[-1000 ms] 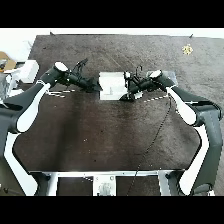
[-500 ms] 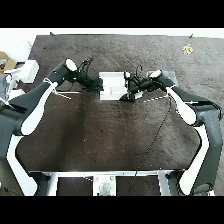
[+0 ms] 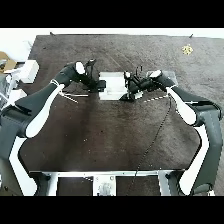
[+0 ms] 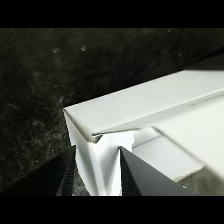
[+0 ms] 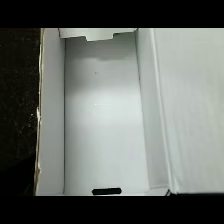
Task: Fold the box and place the chain.
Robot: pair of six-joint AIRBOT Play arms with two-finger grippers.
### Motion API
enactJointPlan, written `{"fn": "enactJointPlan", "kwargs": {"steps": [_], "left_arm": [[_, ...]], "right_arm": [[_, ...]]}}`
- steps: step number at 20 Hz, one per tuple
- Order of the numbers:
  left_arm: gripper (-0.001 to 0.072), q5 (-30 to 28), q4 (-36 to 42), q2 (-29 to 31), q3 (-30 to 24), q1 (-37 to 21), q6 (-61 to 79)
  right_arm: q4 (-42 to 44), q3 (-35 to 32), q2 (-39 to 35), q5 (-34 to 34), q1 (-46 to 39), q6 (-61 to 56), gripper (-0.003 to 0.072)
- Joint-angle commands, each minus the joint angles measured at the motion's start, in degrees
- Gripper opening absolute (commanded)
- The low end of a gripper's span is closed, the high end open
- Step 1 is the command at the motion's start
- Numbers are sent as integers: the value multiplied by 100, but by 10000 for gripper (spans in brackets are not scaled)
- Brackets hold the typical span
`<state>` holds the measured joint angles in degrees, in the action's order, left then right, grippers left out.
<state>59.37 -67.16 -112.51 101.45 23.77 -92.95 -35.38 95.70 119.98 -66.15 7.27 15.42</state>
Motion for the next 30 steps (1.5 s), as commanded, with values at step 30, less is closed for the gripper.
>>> {"fn": "enactJointPlan", "kwargs": {"steps": [30], "left_arm": [[12,1749,-2953,-1034,1705,994,-2806]], "right_arm": [[2,2,2,-7,4,0,487]]}}
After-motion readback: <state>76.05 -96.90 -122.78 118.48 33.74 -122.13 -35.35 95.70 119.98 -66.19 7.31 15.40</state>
